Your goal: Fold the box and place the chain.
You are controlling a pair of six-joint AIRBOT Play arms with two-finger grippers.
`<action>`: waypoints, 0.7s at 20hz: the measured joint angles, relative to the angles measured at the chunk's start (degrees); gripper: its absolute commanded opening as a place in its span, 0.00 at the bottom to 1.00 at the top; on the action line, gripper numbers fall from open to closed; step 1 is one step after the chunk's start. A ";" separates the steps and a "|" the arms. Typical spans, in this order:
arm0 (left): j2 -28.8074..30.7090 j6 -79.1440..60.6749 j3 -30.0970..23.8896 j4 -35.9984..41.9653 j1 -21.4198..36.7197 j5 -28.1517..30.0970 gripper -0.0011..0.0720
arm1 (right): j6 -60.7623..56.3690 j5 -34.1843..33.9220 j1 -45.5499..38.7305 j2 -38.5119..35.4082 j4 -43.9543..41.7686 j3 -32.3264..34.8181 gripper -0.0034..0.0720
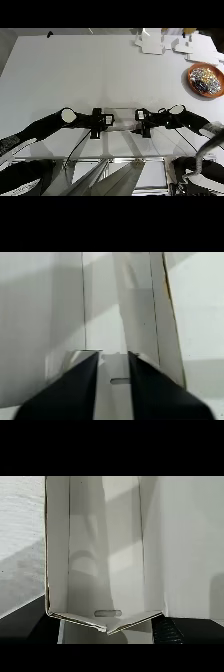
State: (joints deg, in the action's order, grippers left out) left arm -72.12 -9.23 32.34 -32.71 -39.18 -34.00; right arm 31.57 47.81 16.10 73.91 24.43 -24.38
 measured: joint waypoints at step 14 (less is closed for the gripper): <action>5.18 23.78 0.00 -4.42 -0.66 1.53 0.07 | -0.11 -0.07 -0.02 0.00 -0.09 0.00 0.44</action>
State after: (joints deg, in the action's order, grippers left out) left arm -66.94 14.55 32.34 -37.12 -39.83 -32.47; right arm 31.46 47.75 16.08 73.91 24.34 -24.38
